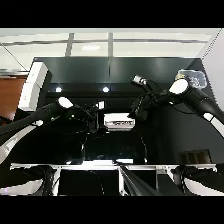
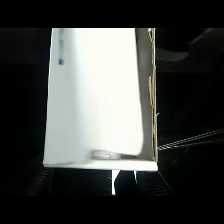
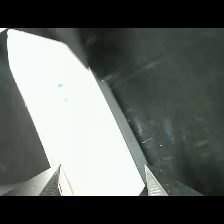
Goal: Fold the box and place the chain.
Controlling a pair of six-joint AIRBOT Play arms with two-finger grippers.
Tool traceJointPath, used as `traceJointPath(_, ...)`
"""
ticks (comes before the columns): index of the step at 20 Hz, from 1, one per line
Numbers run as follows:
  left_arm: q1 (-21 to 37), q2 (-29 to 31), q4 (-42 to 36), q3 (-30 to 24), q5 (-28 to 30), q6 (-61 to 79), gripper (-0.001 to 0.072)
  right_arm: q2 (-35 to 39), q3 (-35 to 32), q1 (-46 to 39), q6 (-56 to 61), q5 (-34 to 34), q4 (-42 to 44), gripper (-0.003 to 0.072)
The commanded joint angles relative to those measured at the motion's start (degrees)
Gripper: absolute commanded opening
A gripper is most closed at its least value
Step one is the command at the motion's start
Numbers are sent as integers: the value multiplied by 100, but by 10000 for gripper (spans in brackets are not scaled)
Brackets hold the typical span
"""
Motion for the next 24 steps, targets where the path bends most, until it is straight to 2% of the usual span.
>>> traceJointPath(1,0,-2,0,9,-7,15,401,-15,-55,144,-1104,-52,-120,633)
traceJointPath(4,0,-4,0,9,-2,15,402,-15,-55,271,-1121,-83,-118,628)
traceJointPath(5,0,-4,0,9,-4,15,402,-15,-55,317,-1119,-83,-118,507)
traceJointPath(6,0,-4,0,9,-2,15,402,-15,-55,343,-1119,-85,-118,492)
traceJointPath(9,0,-2,0,9,-4,15,403,-13,-55,348,-1115,-164,-116,490)
traceJointPath(13,0,-2,0,9,-2,15,404,-13,-55,361,-918,210,-153,469)
traceJointPath(14,0,-2,0,9,-4,15,405,-13,-55,361,-874,260,-203,323)
traceJointPath(15,0,-2,0,9,-4,15,405,-13,-55,361,-874,293,-227,307)
traceJointPath(24,0,-4,2,9,9,15,404,-13,-55,361,-717,293,-413,304)
